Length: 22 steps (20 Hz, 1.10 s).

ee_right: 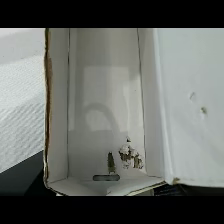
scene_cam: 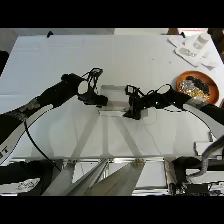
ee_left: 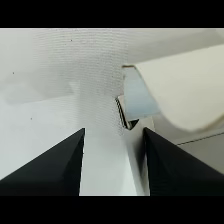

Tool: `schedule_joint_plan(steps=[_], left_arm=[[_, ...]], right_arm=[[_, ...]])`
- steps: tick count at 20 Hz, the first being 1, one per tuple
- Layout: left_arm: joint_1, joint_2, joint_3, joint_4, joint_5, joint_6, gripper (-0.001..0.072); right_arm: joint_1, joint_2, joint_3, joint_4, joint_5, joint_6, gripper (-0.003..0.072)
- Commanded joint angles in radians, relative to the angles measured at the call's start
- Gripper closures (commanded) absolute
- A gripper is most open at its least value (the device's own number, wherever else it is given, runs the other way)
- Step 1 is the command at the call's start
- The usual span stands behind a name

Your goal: Fold the box and place the chain.

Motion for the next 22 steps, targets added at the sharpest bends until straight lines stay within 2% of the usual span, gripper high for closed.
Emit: schedule_joint_plan(steps=[1,2,6,9,10,11,14,16,17,19,20,22], left_arm=[[-0.021,-0.037,0.029,0.034,-0.049,-0.123,0.0344],[-0.029,-0.048,0.031,0.053,-0.053,-0.163,0.0377],[-0.049,-0.105,0.058,0.066,-0.094,-0.270,0.0376],[-0.069,-0.130,0.078,0.068,-0.065,-0.274,0.0380],[-0.075,-0.131,0.079,0.066,-0.050,-0.274,0.0512],[-0.075,-0.131,0.079,0.066,-0.047,-0.270,0.0696],[-0.072,-0.130,0.079,0.066,-0.062,-0.270,0.0702],[-0.064,-0.130,0.079,0.052,-0.080,-0.270,0.0692],[-0.057,-0.128,0.079,0.037,-0.090,-0.269,0.0635],[-0.037,-0.111,0.079,0.004,-0.110,-0.202,0.0305],[-0.023,-0.093,0.079,-0.016,-0.115,-0.170,0.0252],[0.002,-0.047,0.079,-0.040,-0.115,-0.131,0.0252]], right_arm=[[0.000,0.000,0.001,0.001,0.000,0.000,0.0166],[0.000,0.000,0.001,0.001,0.000,0.000,0.0166],[0.000,0.000,0.001,0.001,0.000,0.000,0.0166],[0.000,0.000,0.001,0.001,0.000,0.000,0.0166],[0.000,0.000,0.001,0.001,0.000,0.000,0.0166],[0.000,0.000,0.001,0.001,0.000,0.000,0.0166],[0.000,0.000,0.001,0.001,0.000,0.000,0.0166],[0.000,0.000,0.001,0.001,0.000,0.000,0.0166],[0.000,0.000,0.001,0.001,0.000,0.000,0.0166],[0.000,0.000,0.001,0.001,0.000,0.000,0.0166],[0.000,0.000,0.001,0.001,0.000,0.000,0.0166],[0.000,0.000,0.001,0.001,0.000,0.000,0.0166]])
